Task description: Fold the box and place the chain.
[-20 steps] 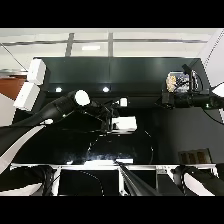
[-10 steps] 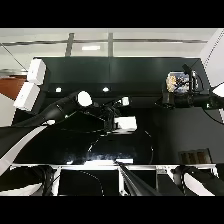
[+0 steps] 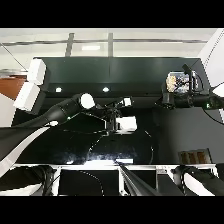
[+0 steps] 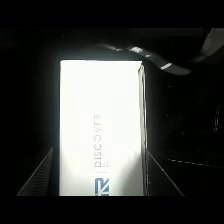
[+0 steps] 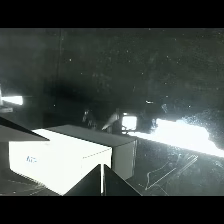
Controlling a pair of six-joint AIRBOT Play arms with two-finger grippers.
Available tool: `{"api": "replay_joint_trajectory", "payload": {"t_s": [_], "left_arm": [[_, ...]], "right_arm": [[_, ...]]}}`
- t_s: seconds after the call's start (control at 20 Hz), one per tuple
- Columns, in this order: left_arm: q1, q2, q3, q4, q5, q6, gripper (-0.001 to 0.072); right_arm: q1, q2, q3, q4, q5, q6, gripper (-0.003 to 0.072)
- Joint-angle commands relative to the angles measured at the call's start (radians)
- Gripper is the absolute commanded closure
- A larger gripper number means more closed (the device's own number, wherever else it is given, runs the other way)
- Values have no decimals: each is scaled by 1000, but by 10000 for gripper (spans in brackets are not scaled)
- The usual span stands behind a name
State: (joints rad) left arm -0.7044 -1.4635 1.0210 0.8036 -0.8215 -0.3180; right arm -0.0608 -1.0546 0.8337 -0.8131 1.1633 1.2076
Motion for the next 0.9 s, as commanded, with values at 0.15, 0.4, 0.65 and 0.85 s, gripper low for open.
{"api": "replay_joint_trajectory", "payload": {"t_s": [0.15,0.4,0.65,0.85], "left_arm": [[-2,-12,0,2,-23,-26,1],[1,-13,0,3,-24,-27,1],[1,-11,4,3,-26,-29,1],[1,-11,37,3,-51,-32,1]], "right_arm": [[0,0,1,-1,0,0,657],[0,0,1,0,0,1,657],[0,0,1,0,3,1,657],[0,0,1,0,8,1,656]]}}
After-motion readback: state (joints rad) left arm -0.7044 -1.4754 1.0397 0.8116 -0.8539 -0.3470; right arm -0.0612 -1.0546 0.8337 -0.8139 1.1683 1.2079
